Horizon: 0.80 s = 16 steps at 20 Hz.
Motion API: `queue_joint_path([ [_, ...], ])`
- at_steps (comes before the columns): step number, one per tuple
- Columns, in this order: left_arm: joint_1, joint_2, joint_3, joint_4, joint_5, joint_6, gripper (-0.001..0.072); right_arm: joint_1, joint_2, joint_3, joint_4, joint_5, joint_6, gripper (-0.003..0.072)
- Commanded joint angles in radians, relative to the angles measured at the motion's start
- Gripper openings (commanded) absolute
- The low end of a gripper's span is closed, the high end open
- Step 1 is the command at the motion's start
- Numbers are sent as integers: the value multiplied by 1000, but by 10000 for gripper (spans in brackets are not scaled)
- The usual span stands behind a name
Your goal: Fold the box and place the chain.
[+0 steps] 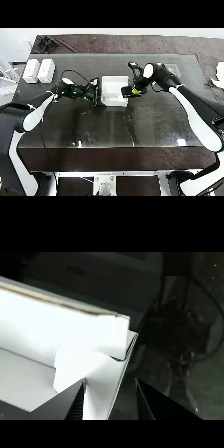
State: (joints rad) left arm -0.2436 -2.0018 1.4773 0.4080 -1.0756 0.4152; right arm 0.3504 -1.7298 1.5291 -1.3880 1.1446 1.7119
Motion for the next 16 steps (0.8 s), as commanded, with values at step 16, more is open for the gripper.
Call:
queue_joint_path([
  [16, 1, 0, 0, 0, -6, -16, 524, 97, -56, 27, -211, 51, 402, 377],
])
